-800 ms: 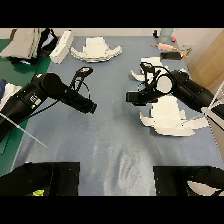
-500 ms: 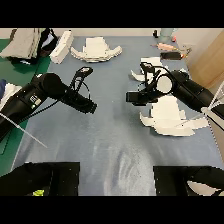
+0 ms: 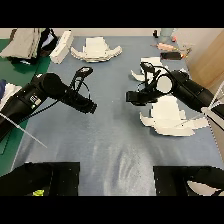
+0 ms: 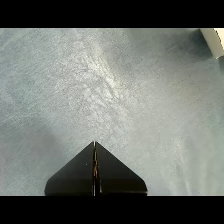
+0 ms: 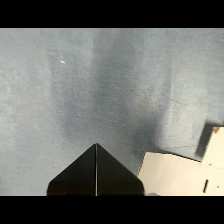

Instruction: Fold the box.

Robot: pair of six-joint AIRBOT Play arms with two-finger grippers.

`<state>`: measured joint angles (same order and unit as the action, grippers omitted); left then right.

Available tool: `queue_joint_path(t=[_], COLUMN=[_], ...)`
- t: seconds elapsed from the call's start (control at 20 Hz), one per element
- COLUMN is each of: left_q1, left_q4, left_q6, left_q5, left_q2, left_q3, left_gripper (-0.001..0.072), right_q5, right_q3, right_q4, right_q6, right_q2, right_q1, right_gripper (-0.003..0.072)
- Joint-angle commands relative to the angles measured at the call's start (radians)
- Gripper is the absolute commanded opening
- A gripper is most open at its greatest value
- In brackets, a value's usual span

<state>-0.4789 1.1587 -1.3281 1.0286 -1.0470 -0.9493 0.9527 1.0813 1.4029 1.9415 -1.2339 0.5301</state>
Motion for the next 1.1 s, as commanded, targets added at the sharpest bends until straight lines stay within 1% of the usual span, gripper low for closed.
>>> queue_joint_path(t=[0.0,0.1,0.25,0.3,0.35,0.4,0.45,0.5,0.55,0.6,0.65,0.75,0.85,0.9,0.95,1.05], left_q1=[0.000,0.000,0.000,0.000,0.000,0.000,0.000,0.000,0.000,0.000,0.000,0.000,0.000,0.001,0.002,0.006], left_q4=[0.000,0.000,-0.019,-0.023,-0.024,-0.023,-0.023,-0.024,-0.024,-0.024,-0.024,-0.030,-0.030,-0.030,-0.031,-0.043], left_q6=[0.000,0.000,-0.001,-0.001,-0.005,-0.024,-0.034,-0.035,-0.050,-0.072,-0.114,-0.151,-0.187,-0.207,-0.223,-0.250], left_q5=[-0.012,-0.051,-0.123,-0.138,-0.150,-0.153,-0.148,-0.141,-0.137,-0.135,-0.130,-0.111,-0.062,-0.025,0.013,0.076], left_q2=[0.001,0.001,0.000,0.000,0.000,0.000,0.000,0.000,0.000,0.000,0.000,0.001,0.000,0.000,0.000,0.001], left_q3=[0.000,0.000,0.000,0.000,0.000,0.000,0.000,0.000,0.000,0.000,-0.001,-0.005,-0.018,-0.028,-0.039,-0.060], left_gripper=[0.0016,0.0016,0.0015,0.0016,0.0016,0.0017,0.0018,0.0018,0.0021,0.0219,0.0469,0.0476,0.0476,0.0476,0.0476,0.0476], right_q5=[-0.032,-0.071,-0.129,-0.124,-0.050,0.108,0.268,0.422,0.537,0.591,0.605,0.566,0.578,0.587,0.596,0.628], right_q3=[0.001,0.001,0.003,0.020,0.057,0.119,0.180,0.234,0.266,0.272,0.269,0.234,0.222,0.221,0.221,0.221], right_q4=[-0.008,-0.032,-0.126,-0.097,-0.059,-0.007,0.083,0.216,0.356,0.447,0.461,0.367,0.248,0.183,0.102,-0.047], right_q6=[0.034,0.042,0.040,0.039,0.039,0.037,0.013,-0.021,-0.032,-0.040,-0.060,-0.178,-0.341,-0.396,-0.450,-0.555], right_q2=[0.000,0.000,0.000,0.001,0.001,0.001,0.001,0.001,0.001,0.001,-0.002,-0.006,-0.039,-0.064,-0.093,-0.159], right_q1=[0.000,0.001,0.000,-0.010,-0.037,-0.089,-0.147,-0.214,-0.292,-0.378,-0.475,-0.685,-0.887,-0.987,-1.077,-1.197], right_gripper=[0.0002,0.0002,0.0002,0.0002,0.0024,0.0235,0.0371,0.0373,0.0373,0.0372,0.0372,0.0372,0.0419,0.0428,0.0429,0.0428])
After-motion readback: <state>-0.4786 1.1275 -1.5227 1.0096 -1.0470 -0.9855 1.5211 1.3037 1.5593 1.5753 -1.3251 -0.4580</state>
